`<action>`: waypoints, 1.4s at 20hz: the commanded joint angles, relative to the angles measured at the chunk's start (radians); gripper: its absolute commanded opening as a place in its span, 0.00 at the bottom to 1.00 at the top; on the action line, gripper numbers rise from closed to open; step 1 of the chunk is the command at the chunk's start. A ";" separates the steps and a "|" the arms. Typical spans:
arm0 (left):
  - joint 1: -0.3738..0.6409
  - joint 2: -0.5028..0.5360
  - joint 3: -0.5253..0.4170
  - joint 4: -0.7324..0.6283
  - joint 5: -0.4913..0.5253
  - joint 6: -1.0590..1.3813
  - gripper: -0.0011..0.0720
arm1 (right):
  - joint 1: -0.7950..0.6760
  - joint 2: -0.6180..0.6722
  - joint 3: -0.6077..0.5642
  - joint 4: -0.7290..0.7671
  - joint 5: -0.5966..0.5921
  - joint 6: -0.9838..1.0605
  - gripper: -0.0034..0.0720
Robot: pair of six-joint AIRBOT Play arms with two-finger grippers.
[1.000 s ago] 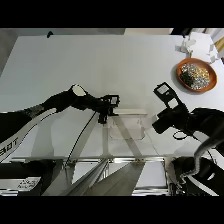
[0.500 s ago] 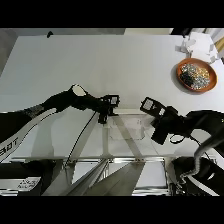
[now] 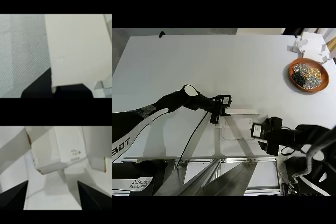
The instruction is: Fold the box and place the chain.
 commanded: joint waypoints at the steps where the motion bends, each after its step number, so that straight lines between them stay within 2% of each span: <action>1: 0.000 -0.001 0.000 0.000 -0.003 0.000 0.03 | 0.132 0.079 -0.184 -0.090 -0.308 -0.068 0.98; 4: 0.000 -0.001 0.000 0.000 -0.003 0.000 0.03 | 0.226 0.031 -0.253 -0.111 -0.430 -0.053 0.98; 11: 0.000 -0.001 0.000 0.000 -0.003 0.000 0.03 | 0.230 -0.159 -0.253 -0.175 -0.603 0.003 0.98; 18: 0.000 -0.001 0.000 0.000 -0.003 0.000 0.03 | 0.046 -0.056 -0.240 -0.165 -0.621 0.001 0.98; 22: 0.000 -0.001 0.000 0.000 -0.003 0.000 0.03 | -0.050 -0.037 -0.225 -0.040 -0.622 -0.029 0.96; 25: 0.000 -0.001 0.000 0.000 -0.003 0.000 0.03 | -0.097 -0.038 -0.224 0.131 -0.615 -0.245 0.96; 28: 0.000 -0.001 0.000 0.000 -0.003 0.000 0.03 | -0.185 -0.050 -0.219 0.369 -0.537 -0.463 0.96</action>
